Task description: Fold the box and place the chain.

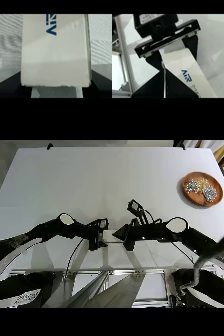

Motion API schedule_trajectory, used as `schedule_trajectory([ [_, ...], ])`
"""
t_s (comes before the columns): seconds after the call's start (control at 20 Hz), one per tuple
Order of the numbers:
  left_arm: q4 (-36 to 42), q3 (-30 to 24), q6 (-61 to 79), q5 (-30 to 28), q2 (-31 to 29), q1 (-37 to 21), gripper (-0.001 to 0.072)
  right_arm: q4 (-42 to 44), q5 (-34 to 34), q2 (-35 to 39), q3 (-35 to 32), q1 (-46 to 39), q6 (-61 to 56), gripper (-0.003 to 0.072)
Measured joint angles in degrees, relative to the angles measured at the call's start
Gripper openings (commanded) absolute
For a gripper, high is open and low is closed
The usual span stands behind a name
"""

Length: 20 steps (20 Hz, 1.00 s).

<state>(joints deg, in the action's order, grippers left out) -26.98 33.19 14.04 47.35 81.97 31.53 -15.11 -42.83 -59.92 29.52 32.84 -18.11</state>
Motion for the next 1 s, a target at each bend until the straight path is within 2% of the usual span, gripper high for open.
schedule_trajectory([
  [0.3,0.0,0.0,0.02,0.02,0.0,0.0,0.0275,2.27,0.11,-3.02,-1.11,-0.02,2.03,0.0006],
  [1.0,0.0,0.0,0.02,0.0,0.0,0.0,0.0275,3.69,0.57,-3.93,-3.67,-0.04,5.05,0.0004],
])
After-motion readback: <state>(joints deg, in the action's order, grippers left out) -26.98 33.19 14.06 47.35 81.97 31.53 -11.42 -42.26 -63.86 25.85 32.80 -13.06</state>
